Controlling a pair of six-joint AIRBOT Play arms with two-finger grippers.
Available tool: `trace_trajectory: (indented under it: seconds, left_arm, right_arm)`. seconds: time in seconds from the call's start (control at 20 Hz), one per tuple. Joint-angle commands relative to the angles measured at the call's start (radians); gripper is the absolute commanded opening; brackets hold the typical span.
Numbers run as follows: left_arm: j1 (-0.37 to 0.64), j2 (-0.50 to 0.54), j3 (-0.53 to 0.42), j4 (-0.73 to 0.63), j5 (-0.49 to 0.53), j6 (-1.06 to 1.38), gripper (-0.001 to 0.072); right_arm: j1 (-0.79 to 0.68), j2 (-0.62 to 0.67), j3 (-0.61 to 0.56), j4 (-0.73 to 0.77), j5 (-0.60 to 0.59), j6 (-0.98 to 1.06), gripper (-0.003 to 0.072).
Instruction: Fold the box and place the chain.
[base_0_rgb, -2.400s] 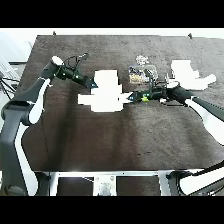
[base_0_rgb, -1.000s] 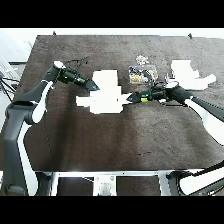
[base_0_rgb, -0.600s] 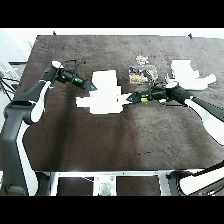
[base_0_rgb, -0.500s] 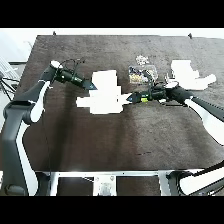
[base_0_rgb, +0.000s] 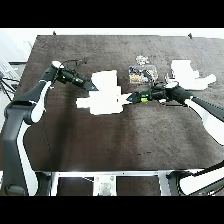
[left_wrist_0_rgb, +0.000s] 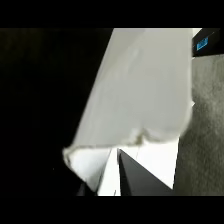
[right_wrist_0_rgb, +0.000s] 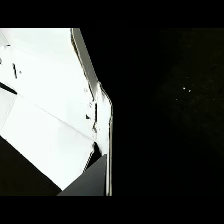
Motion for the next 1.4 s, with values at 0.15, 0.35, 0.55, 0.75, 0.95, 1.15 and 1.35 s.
trace_trajectory:
  seconds: [0.15,0.35,0.55,0.75,0.95,1.15,1.35]
  left_arm:
    - [-0.002,0.0,0.001,0.039,-0.016,0.002,0.0049]
    - [-0.002,-0.001,0.001,0.017,-0.01,0.061,0.0019]
    - [-0.002,0.001,0.001,-0.066,-0.049,0.24,0.0016]
    - [-0.003,0.003,0.001,-0.175,-0.088,0.405,0.0014]
    - [-0.003,0.003,0.001,-0.167,-0.072,0.589,0.0014]
    - [-0.02,0.002,-0.019,-0.092,0.005,0.662,0.0013]
    - [-0.067,0.002,-0.044,0.006,0.05,0.695,0.0013]
  right_arm:
    - [-0.001,0.0,0.0,0.0,0.0,0.0,0.0013]
    - [-0.007,0.002,0.0,0.0,0.001,-0.029,0.0202]
    - [-0.127,0.054,0.0,0.025,0.001,-0.048,0.0216]
    - [-0.251,0.106,0.0,0.129,0.043,-0.049,0.0215]
    - [-0.25,0.108,-0.003,0.151,0.045,-0.05,0.0216]
    - [-0.248,0.108,-0.003,0.214,0.042,-0.052,0.0215]
    - [-0.24,0.108,-0.004,0.213,0.041,-0.066,0.0215]
